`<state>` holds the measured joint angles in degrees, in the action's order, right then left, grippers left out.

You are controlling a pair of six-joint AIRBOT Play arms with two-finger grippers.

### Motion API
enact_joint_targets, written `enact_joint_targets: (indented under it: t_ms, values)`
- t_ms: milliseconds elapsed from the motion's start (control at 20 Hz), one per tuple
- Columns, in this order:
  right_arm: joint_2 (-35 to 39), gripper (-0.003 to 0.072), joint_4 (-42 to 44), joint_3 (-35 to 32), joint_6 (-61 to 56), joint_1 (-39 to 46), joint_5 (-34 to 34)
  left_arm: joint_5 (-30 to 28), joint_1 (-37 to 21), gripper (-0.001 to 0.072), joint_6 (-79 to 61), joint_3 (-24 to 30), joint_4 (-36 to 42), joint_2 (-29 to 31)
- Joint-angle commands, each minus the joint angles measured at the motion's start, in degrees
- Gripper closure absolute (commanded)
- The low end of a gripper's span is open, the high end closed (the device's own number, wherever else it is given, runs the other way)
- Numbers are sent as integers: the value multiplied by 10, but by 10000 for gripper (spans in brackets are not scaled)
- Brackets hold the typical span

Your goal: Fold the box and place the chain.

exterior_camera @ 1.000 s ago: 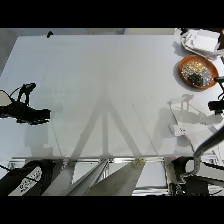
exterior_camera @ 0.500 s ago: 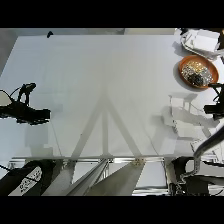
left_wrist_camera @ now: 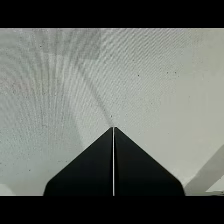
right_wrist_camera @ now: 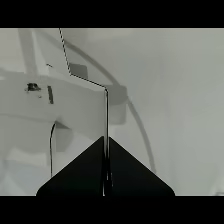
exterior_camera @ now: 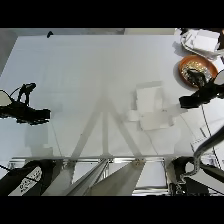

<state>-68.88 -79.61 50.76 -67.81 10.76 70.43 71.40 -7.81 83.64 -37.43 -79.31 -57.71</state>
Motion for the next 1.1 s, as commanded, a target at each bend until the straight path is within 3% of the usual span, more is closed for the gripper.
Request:
enact_joint_targets:
  t_ms: [0, 200, 350, 900, 950, 1000, 1050]
  values:
    - [70, 678, 118, -75, 19, -60, -103, 0, 0, 698, 0, 0, 0, 0]
    - [128, 677, 172, -139, 15, -137, -181, -5, 0, 698, 0, 0, 0, 0]
    - [133, 677, 170, -143, -14, -188, -213, -11, 0, 698, 0, 0, 0, 0]
    - [133, 676, 169, -143, -27, -226, -219, -64, 0, 696, -7, 1, 77, 0]
    - [133, 676, 169, -143, -27, -226, -219, -75, 0, 679, -21, 1, 79, 0]
    - [133, 676, 169, -143, -27, -226, -218, -87, 0, 614, -39, 1, 89, 0]
    - [133, 675, 169, -143, -27, -226, -217, -98, 1, 478, -78, 1, 119, -2]
